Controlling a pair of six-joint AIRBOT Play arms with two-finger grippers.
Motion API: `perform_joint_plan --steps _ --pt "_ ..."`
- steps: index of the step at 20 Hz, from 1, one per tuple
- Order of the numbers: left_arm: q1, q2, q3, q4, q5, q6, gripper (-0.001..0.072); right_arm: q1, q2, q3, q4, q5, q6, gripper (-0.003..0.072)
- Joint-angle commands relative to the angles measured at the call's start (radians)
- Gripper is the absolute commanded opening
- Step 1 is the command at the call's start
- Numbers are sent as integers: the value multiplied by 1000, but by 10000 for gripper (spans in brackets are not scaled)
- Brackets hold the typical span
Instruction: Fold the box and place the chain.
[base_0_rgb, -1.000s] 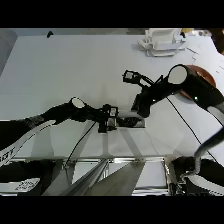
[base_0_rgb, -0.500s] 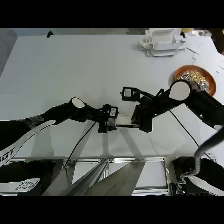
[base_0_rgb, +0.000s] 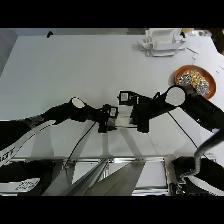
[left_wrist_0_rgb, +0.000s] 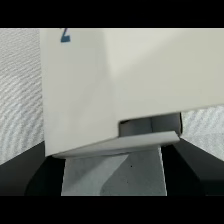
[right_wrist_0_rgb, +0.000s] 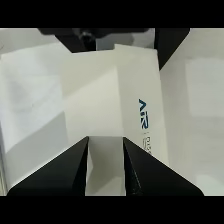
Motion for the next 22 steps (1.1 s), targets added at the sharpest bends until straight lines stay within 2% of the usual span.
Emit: perform_joint_plan --steps 1,3,6,8,10,13,17,22 --pt "1 0 0 0 0 0 140 2 7 -1 19 -1 -6 272" --pt "1 0 0 0 0 0 140 2 45 0 66 -29 -48 281" --pt "1 0 0 0 0 0 140 -38 93 2 69 -139 -63 280" --pt "1 0 0 0 0 0 140 -92 90 13 150 -145 -100 280" --pt "1 0 0 0 0 0 140 -136 65 44 230 -124 -131 276" --pt "1 0 0 0 1 0 140 -165 -27 84 227 -70 -131 268" --pt "1 0 0 0 0 0 140 -148 -119 84 184 71 -148 239" --pt "1 0 0 0 0 0 140 -88 -117 79 113 60 -150 242"
